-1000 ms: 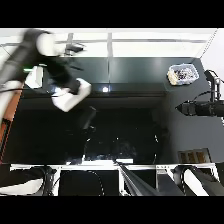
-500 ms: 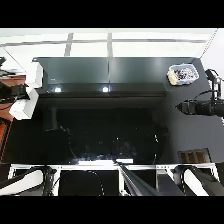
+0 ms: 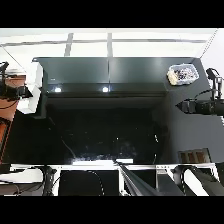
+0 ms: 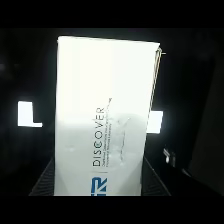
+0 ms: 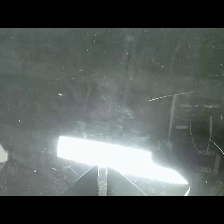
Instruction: Fold the box and place the chain.
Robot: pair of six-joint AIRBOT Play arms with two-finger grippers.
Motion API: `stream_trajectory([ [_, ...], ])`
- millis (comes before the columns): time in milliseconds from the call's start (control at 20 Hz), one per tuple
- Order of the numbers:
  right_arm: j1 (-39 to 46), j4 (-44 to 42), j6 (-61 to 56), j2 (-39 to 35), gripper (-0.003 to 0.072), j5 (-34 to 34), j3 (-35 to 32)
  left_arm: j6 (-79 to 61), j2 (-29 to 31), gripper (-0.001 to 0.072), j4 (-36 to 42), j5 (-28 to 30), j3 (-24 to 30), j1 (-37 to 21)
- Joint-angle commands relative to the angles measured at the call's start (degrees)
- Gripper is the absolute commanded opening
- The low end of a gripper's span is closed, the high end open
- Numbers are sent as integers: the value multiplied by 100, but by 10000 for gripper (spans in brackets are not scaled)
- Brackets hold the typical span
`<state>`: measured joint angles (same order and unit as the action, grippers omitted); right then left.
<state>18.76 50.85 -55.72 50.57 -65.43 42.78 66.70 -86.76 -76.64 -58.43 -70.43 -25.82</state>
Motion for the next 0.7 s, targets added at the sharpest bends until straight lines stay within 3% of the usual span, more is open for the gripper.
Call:
stream_trajectory([
  [0,2,-9,-2,-4,60,57,-2,-219,-546,350,350,446,-378,11],
  [150,4,-22,-4,-4,60,52,-2,-153,-866,352,363,426,-894,17],
  [200,2,-42,-4,-4,60,50,-2,-155,-905,434,361,376,-1069,20],
  [250,2,-63,-2,-4,60,50,-2,-155,-896,643,341,380,-1211,26],
  [300,2,-109,-2,-4,60,55,-2,-131,-890,716,306,254,-1425,42],
  [500,-72,-120,7,-2,59,181,-4,448,-833,705,291,-1023,-2708,210],
  [550,-153,-127,7,2,59,378,-4,861,-796,612,275,-1307,-2979,269],
  [650,-474,-129,7,2,60,944,-44,1464,-579,21,363,-1792,-3134,428],
])
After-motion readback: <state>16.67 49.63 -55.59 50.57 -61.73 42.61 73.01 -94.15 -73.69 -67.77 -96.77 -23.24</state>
